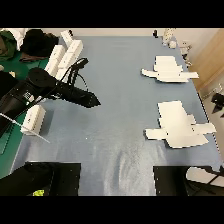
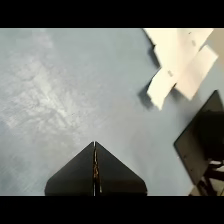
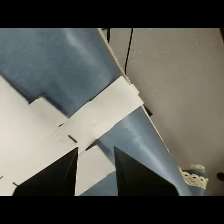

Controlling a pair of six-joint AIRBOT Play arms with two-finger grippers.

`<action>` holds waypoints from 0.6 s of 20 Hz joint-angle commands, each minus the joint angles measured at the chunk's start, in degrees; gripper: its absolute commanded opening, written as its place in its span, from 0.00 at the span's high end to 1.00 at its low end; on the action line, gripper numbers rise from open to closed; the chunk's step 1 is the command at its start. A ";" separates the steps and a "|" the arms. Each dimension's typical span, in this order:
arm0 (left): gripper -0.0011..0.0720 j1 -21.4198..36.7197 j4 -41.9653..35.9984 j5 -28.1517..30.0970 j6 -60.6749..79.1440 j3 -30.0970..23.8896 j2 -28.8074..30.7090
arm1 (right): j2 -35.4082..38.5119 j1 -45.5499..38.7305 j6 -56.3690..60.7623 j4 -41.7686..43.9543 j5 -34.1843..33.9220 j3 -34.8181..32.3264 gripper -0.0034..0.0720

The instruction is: Fold the box.

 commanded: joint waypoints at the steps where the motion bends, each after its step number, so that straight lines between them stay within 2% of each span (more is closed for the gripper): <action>1: 0.97 -0.02 -4.46 2.34 0.00 0.00 -0.02 | -8.63 -18.56 -16.57 17.38 3.74 0.63 0.49; 3: 0.97 -0.02 -4.59 3.10 -0.02 0.00 -0.02 | -15.02 -24.48 -22.36 26.18 1.53 2.67 0.49; 4: 0.97 -0.02 -4.92 3.02 -0.04 0.00 -0.04 | -18.10 -26.18 -23.17 27.91 -0.87 4.72 0.49; 6: 0.97 -0.02 -7.13 3.28 -0.02 0.00 -0.02 | -23.19 -28.06 -23.58 28.87 -5.31 9.90 0.49; 8: 0.97 -0.02 -7.96 3.21 -0.02 0.00 -0.02 | -25.49 -28.28 -26.08 28.87 -5.79 13.46 0.49; 12: 0.97 -0.02 -8.44 4.22 -0.04 0.00 -0.02 | -29.51 -28.26 -30.51 28.87 -8.33 14.40 0.49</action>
